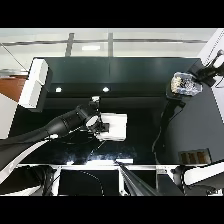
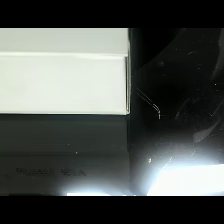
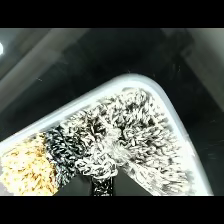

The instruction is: Fold the box and place the chain.

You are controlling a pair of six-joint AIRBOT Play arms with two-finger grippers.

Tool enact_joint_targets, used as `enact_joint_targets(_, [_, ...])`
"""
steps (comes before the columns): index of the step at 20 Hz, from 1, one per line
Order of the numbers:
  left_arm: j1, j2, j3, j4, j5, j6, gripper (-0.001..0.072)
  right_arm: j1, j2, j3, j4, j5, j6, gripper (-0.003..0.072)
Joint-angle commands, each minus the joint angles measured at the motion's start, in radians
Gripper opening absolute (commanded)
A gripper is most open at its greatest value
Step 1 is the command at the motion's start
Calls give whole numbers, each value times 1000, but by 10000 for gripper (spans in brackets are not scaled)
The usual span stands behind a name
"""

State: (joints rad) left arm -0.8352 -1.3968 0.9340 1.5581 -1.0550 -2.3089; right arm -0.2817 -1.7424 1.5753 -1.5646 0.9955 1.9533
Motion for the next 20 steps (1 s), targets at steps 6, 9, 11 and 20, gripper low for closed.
enact_joint_targets(6, [1, -1, 0, 0, 4, 0, 27, -7, 208, 260, 205, 128, -286, 40])
enact_joint_targets(9, [1, -1, 0, 0, 4, 0, 27, -7, 333, 295, 239, 132, -358, 40])
enact_joint_targets(11, [1, -1, 0, 0, 3, 0, 27, -7, 421, 303, 240, 129, -395, 40])
enact_joint_targets(20, [1, -1, 0, 0, 3, 0, 27, 37, 697, 283, 446, 256, -512, 40])
